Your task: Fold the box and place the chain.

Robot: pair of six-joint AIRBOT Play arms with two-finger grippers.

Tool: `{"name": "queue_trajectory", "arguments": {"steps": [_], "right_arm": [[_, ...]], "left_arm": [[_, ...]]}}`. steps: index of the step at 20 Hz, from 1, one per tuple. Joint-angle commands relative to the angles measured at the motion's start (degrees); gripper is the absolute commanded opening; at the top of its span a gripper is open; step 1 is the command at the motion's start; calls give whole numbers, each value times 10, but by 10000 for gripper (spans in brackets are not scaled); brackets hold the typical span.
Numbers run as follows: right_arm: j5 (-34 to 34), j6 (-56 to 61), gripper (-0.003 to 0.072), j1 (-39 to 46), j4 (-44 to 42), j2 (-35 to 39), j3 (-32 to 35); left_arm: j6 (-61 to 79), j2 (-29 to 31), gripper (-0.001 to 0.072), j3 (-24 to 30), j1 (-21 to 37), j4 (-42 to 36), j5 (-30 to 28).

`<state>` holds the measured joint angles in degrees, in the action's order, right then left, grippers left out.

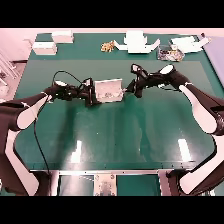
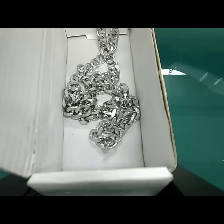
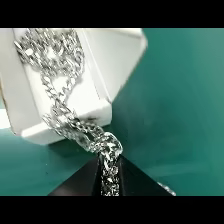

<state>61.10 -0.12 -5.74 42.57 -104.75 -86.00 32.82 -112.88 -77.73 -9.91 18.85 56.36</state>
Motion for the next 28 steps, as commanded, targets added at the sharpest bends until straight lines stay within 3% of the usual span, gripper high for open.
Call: {"name": "queue_trajectory", "arguments": {"steps": [1, 8, 12, 15, 19, 28], "right_arm": [[11, 58, 1, 1, -16, 55, 2], [53, 126, 0, -32, -23, 194, 12], [-20, 100, 0, -107, -51, 241, 11], [-86, 89, 0, -151, -51, 239, 12], [-102, 71, -1, -162, -51, 212, 12], [-79, 50, 1, -121, -51, 103, 14]], "left_arm": [[0, 0, 624, 0, 0, 0, 0], [0, 0, 624, 0, 0, 0, 0], [0, 0, 624, 0, 0, 0, 0], [0, 0, 625, 0, 0, 0, 0], [0, 0, 624, 0, 0, 0, 0], [0, 0, 624, 0, 0, 0, 0]]}}
